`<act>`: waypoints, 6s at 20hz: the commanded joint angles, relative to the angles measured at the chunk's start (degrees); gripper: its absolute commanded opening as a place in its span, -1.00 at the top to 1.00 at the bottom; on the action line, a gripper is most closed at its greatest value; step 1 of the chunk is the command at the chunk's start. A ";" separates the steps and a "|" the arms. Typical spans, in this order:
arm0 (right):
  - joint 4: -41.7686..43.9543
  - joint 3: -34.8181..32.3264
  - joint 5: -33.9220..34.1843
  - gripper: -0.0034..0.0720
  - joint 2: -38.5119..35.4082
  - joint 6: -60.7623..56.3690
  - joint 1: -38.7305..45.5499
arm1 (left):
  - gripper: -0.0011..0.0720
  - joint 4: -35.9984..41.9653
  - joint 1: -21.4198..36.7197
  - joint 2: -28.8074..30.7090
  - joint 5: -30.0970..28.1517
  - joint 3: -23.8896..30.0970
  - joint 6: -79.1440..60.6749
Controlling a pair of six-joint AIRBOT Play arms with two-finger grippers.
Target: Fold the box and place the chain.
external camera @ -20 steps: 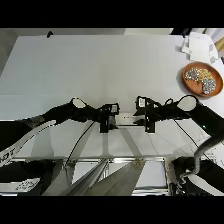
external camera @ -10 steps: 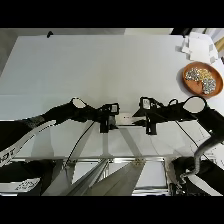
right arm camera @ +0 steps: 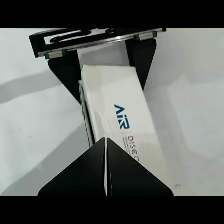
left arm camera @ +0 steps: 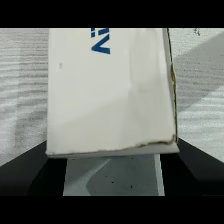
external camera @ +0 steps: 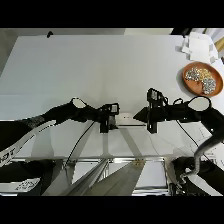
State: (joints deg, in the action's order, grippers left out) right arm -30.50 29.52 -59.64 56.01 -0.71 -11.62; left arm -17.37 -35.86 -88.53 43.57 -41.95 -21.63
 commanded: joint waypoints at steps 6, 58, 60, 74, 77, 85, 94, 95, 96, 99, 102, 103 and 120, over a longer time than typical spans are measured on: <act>1.84 -5.01 3.13 0.89 0.44 3.04 0.48 | 0.60 -0.02 0.04 0.04 -0.02 0.00 -0.02; 13.18 -4.31 18.58 0.89 0.24 1.31 -10.23 | 0.60 -0.02 0.04 0.04 -0.04 0.00 -0.02; 2.05 -1.60 19.74 0.89 -0.87 -17.25 -6.56 | 0.60 -0.02 0.04 0.04 -0.02 0.00 -0.02; -47.98 6.14 -7.41 0.89 -0.48 -69.79 16.39 | 0.60 -0.02 0.04 0.04 -0.02 0.00 -0.02; -48.17 6.14 -8.52 0.89 -0.46 -69.83 16.37 | 0.60 0.00 0.04 0.04 0.04 0.00 -0.02; -47.89 6.12 -7.45 0.89 -0.46 -69.99 16.37 | 0.95 -0.11 0.04 0.13 0.02 0.00 -0.04; -47.50 6.14 -4.87 0.88 -0.46 -69.90 16.37 | 0.96 -4.20 3.69 12.55 -5.53 0.00 12.02; -47.47 6.14 -4.79 0.88 -0.46 -69.90 16.37 | 0.96 -5.40 5.77 14.34 -5.18 0.02 16.20; -47.47 6.14 -4.76 0.88 -0.46 -69.90 16.37 | 0.96 -7.02 7.98 16.02 -4.42 0.00 19.63; -47.30 6.12 -4.74 0.88 -0.46 -69.90 16.37 | 0.96 -12.90 15.91 20.87 -1.22 0.02 28.83; -47.19 6.12 -4.26 0.88 -0.46 -69.90 16.37 | 0.96 -18.40 24.28 25.24 0.22 0.02 38.75; -47.08 6.12 -4.13 0.88 -0.46 -69.92 16.37 | 0.97 -19.96 27.26 26.60 0.61 0.02 41.46; -47.04 6.14 -3.54 0.88 -0.46 -69.92 16.37 | 0.97 -39.93 57.75 29.75 6.43 3.80 61.81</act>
State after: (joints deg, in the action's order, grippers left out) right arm -77.56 35.62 -63.18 55.53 -70.61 4.73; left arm -55.79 18.90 -58.83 49.60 -40.18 38.72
